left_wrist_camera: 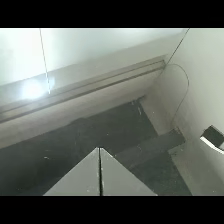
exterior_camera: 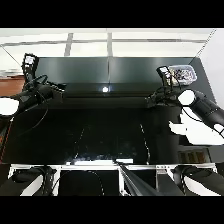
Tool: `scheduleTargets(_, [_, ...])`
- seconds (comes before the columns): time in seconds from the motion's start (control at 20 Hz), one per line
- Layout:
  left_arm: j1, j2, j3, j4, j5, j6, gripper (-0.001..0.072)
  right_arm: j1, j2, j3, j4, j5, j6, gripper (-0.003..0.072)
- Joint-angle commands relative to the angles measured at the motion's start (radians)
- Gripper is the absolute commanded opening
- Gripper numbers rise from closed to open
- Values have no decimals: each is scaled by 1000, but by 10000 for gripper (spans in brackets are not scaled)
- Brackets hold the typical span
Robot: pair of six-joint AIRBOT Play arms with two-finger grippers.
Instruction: Fold the box and place the chain.
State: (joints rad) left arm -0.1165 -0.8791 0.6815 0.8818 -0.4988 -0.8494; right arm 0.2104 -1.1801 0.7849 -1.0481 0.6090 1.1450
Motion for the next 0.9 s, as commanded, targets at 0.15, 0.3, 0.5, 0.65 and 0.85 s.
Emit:
scheduleTargets(0.15, [0, 0, 0, 0, 0, 0, 25, 0, -1, 0, 0, 0, 0, 12])
scheduleTargets(0.3, [0, 0, 0, 0, 0, 0, 26, 0, -1, 0, 0, 0, 0, 12])
scheduleTargets(0.5, [-1, 0, 0, -13, 6, 0, 25, 0, 0, 0, 0, 0, 0, 12])
scheduleTargets(0.65, [-2, 0, 0, -27, 6, 0, 25, 0, -1, 0, 1, -33, 0, 12])
scheduleTargets(0.85, [-11, -7, 0, -135, 19, 0, 25, 1, -1, 0, 107, -88, 0, 13])
